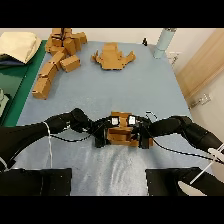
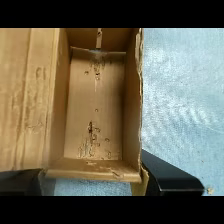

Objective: Fold the box.

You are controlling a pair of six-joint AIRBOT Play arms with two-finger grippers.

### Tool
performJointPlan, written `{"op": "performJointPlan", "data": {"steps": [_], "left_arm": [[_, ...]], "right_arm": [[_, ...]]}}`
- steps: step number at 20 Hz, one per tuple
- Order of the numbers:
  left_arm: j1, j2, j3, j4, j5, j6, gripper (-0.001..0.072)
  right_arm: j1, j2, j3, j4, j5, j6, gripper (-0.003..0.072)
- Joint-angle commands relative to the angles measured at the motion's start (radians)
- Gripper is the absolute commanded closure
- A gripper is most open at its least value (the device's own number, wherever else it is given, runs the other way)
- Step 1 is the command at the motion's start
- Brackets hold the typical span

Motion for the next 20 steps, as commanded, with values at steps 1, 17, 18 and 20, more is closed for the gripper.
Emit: {"op": "performJointPlan", "data": {"steps": [1,17,18,20], "left_arm": [[0.000,0.000,0.001,0.000,0.000,0.000,0.0113],[0.000,0.000,0.001,0.000,0.001,0.000,0.0113],[0.000,0.000,0.001,0.000,0.000,0.000,0.0113],[0.000,0.000,0.001,0.000,0.000,0.000,0.0112]], "right_arm": [[0.001,-0.003,0.000,0.002,0.023,-0.014,0.0466],[0.053,-0.001,0.000,-0.013,0.011,-0.004,0.0374],[0.053,-0.001,0.001,-0.013,0.011,-0.001,0.0374],[0.052,0.000,0.002,-0.037,0.012,0.065,0.0305]]}}
